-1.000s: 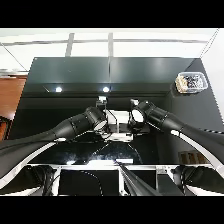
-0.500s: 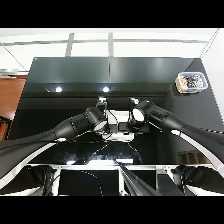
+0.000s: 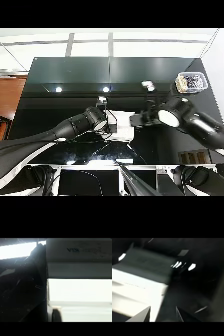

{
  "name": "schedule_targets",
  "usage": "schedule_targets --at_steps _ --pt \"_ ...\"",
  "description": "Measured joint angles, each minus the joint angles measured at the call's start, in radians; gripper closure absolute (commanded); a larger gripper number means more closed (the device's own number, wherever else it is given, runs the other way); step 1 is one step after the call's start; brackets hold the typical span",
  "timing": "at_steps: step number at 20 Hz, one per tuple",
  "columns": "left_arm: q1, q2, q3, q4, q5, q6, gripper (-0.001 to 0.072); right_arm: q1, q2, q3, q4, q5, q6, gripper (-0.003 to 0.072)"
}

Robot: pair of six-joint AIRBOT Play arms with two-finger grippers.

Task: Fold the box and place the chain.

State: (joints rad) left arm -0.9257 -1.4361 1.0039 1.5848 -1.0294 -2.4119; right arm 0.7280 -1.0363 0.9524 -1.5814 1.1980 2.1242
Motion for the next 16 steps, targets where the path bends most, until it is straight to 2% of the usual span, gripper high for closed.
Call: schedule_targets --at_steps 3,6,9,12,13,14,16 --pt "0.000 0.000 0.000 0.000 0.000 0.000 0.0680 -0.068 0.062 -0.017 -0.298 0.087 0.022 0.0301" --pt "0.000 0.000 0.000 0.000 0.000 0.000 0.0680 -0.262 0.084 -0.067 -0.489 0.037 0.032 0.0300" --pt "0.000 0.000 0.000 0.000 0.000 -0.001 0.0680 -0.518 0.069 -0.108 -0.520 -0.132 0.041 0.0300" --pt "0.000 0.000 0.000 0.000 0.000 -0.001 0.0680 -0.761 -0.006 -0.087 -0.412 -0.300 0.067 0.0300" --pt "0.000 0.000 0.000 0.000 0.000 0.000 0.0680 -0.829 -0.051 -0.053 -0.341 -0.334 0.068 0.0184" --pt "0.000 0.000 0.000 0.000 0.000 0.000 0.0680 -0.883 -0.102 -0.011 -0.259 -0.346 0.052 -0.0034" --pt "0.000 0.000 0.000 0.000 0.000 0.000 0.0680 -0.972 -0.226 0.107 -0.068 -0.338 -0.037 -0.0034"
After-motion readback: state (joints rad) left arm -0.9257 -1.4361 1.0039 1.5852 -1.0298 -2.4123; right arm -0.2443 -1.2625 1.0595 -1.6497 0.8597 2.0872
